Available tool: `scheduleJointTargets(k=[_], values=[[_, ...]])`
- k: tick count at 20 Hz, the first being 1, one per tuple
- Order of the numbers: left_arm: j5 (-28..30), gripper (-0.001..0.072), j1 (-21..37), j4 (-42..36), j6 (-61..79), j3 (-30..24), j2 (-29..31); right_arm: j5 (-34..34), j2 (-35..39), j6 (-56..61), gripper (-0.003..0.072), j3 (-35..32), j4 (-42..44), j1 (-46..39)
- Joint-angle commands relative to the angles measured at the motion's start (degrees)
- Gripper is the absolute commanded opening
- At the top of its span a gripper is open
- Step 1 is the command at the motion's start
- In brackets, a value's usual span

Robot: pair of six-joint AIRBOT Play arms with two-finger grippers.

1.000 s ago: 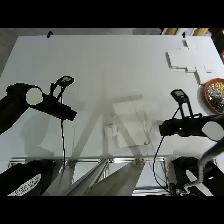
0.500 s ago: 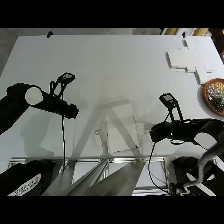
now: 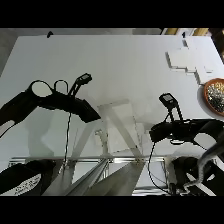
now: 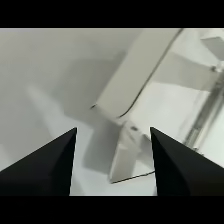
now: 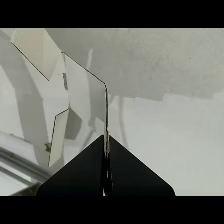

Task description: Fold the box and place the chain.

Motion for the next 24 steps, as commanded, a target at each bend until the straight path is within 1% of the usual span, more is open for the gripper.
scheduleJointTargets(k=[1,3,6,8,10,12,13,14,15,16,19,20,21,22,23,24], values=[[-6.5,0.0513,0.0,-12.7,13.5,0.0,-8.2,0.0,0.0,0.0,0.0021,0.0,0.0,0.1],[-7.2,0.0513,0.0,-16.6,17.0,0.0,-12.6,0.0,0.0,0.0,0.0021,0.0,0.0,0.1],[-7.5,0.0512,0.0,-17.1,19.3,0.0,-17.4,0.0,0.0,0.0,0.0021,0.0,0.0,0.1],[-7.5,0.0509,0.0,-18.0,20.9,-0.1,-19.5,0.0,0.0,0.0,0.0021,0.0,0.0,0.1],[-7.5,0.0479,0.0,-20.3,23.1,-0.1,-20.5,0.0,0.0,0.0,0.0021,0.0,0.0,0.1],[-7.5,0.0387,0.0,-21.4,25.0,0.0,-20.6,0.0,0.0,0.0,0.0021,0.0,0.0,0.1],[-7.5,0.0362,0.0,-21.4,25.6,0.0,-20.6,0.0,0.0,0.0,0.0021,0.0,0.1,0.1],[-7.5,0.0259,0.0,-21.4,25.9,0.0,-20.6,0.0,0.0,0.0,0.0021,0.0,0.2,0.1],[-7.4,0.0116,0.0,-21.4,26.7,0.0,-20.6,0.0,0.0,0.0,0.0021,0.0,0.3,0.1],[-7.4,0.0,0.0,-21.4,28.1,0.0,-20.6,0.0,0.1,0.0,0.0021,0.0,0.6,0.1],[-5.4,0.0001,0.0,-21.3,33.2,0.2,-19.5,-0.2,0.1,0.0,0.003,0.1,0.7,0.0],[-4.5,0.0,-0.2,-20.9,33.9,0.7,-18.4,-0.1,0.1,0.0,0.01,0.5,0.7,0.0],[-4.3,0.0,-0.8,-18.2,34.2,2.2,-17.3,0.0,0.1,0.0,0.0209,1.2,0.7,0.0],[-4.2,0.0,-1.9,-13.5,34.1,4.2,-16.2,0.0,0.1,-0.1,0.0303,2.1,0.5,0.0],[-3.8,0.0,-3.6,-7.7,34.1,6.6,-15.2,0.0,0.2,-0.3,0.0361,3.3,0.4,0.0],[-2.6,0.0002,-5.5,-3.1,34.1,8.6,-14.4,0.1,0.2,-0.3,0.0363,4.7,-0.2,0.0]])
